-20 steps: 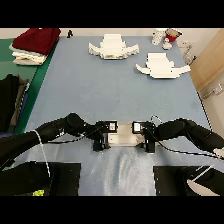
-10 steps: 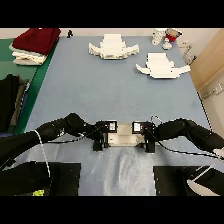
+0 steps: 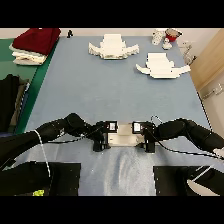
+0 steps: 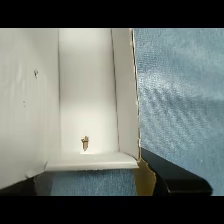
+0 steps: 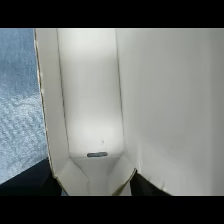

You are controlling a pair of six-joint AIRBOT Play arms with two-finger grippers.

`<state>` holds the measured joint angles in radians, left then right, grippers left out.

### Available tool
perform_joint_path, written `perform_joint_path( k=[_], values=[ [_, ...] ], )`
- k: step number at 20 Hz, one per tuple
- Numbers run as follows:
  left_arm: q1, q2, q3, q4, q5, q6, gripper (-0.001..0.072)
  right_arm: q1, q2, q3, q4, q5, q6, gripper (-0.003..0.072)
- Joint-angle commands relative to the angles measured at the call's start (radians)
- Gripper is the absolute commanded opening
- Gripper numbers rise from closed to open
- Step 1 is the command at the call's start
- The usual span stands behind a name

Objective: Fold the box.

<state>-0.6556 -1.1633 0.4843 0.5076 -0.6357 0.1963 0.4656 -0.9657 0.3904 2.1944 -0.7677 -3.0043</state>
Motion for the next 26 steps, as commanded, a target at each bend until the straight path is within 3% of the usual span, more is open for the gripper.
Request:
perform_joint_path(
  k=[1,15,16,17,18,26],
  values=[
    [0.003,0.005,0.0,-0.015,0.013,-0.013,0.0692,0.0,0.001,0.001,0.0,0.0,0.0,0.0435],
    [0.002,0.004,-0.027,-0.064,0.052,0.01,0.069,0.0,0.001,0.001,0.0,0.0,0.0,0.0435],
    [0.002,0.004,-0.027,-0.064,0.052,0.01,0.0618,0.0,0.001,0.001,0.0,0.0,0.0,0.0435],
    [0.002,0.004,-0.027,-0.064,0.05,0.014,0.0488,0.0,0.001,0.001,0.0,0.0,0.0,0.0435],
    [0.002,0.004,-0.027,-0.063,0.049,0.018,0.0456,0.0,0.001,0.001,0.0,0.0,0.0,0.0435],
    [0.002,0.004,-0.027,-0.063,0.05,0.017,0.0456,0.0,0.001,0.001,0.0,0.0,0.0,0.0435]
  ],
)
